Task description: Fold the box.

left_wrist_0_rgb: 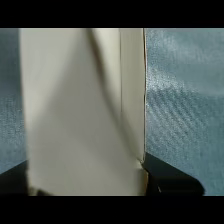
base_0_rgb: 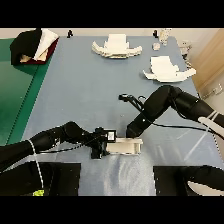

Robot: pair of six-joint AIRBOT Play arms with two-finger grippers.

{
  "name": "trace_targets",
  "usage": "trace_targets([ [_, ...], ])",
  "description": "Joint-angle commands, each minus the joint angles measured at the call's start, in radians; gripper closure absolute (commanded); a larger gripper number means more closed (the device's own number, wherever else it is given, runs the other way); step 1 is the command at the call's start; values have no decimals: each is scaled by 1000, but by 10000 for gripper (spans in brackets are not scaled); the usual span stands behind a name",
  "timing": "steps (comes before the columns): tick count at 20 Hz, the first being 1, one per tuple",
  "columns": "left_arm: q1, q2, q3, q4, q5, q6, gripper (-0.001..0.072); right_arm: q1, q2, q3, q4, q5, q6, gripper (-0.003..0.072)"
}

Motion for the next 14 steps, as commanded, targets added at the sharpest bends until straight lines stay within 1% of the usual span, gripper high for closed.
trace_targets([
  [1,0,0,0,0,0,0,314,177,97,-18,-156,189,-8,684],
  [3,0,0,0,0,0,0,314,273,151,-79,-215,317,21,685],
  [5,0,0,0,0,0,0,314,356,210,-165,-282,437,66,684],
  [8,0,0,0,0,0,0,314,454,294,-270,-404,583,146,684],
  [10,0,0,0,0,0,0,314,489,325,-298,-494,611,161,683],
  [14,0,0,0,0,0,0,314,529,366,-301,-519,602,157,683],
])
